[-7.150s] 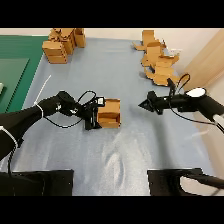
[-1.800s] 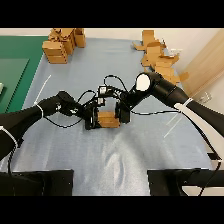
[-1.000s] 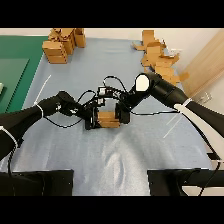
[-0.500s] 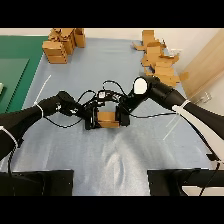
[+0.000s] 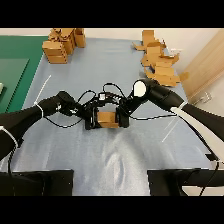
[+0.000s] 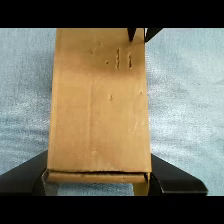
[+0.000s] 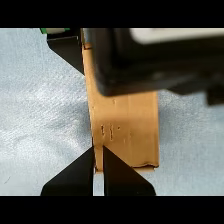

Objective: Fold the box.

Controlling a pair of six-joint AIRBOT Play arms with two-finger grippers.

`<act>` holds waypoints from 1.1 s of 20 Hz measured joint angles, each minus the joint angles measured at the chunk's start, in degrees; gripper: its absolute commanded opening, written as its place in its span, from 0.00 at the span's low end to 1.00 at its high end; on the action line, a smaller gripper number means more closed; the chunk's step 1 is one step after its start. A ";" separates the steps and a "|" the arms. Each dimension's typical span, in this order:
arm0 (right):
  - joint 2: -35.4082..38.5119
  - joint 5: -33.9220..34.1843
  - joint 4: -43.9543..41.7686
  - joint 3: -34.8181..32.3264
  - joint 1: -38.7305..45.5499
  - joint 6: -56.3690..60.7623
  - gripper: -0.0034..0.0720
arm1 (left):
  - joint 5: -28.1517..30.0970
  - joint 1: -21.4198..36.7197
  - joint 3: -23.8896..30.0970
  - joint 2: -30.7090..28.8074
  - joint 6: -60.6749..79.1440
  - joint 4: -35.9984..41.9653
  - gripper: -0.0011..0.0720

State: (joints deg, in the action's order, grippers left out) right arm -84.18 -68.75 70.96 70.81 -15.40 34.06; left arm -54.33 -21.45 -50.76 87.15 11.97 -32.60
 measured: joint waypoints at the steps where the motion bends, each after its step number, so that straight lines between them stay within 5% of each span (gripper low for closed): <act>1: -0.22 0.15 -0.02 -0.02 0.00 0.00 0.16 | -0.02 0.00 0.00 0.00 -0.02 0.00 0.16; 12: 3.23 2.64 0.61 0.70 0.17 1.86 0.19 | -0.28 0.00 0.00 0.00 -0.17 0.04 0.16; 16: 5.99 4.59 1.95 0.50 0.42 7.32 0.05 | -0.17 0.00 0.00 0.00 -0.15 0.04 0.16; 22: 11.96 26.25 -10.25 -10.67 0.13 12.63 0.05 | -0.11 0.00 0.00 0.00 -0.11 0.04 0.16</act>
State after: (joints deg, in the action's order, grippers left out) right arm -72.23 -42.50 60.71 60.14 -15.27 46.70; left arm -54.43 -21.45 -50.76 87.15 11.86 -32.56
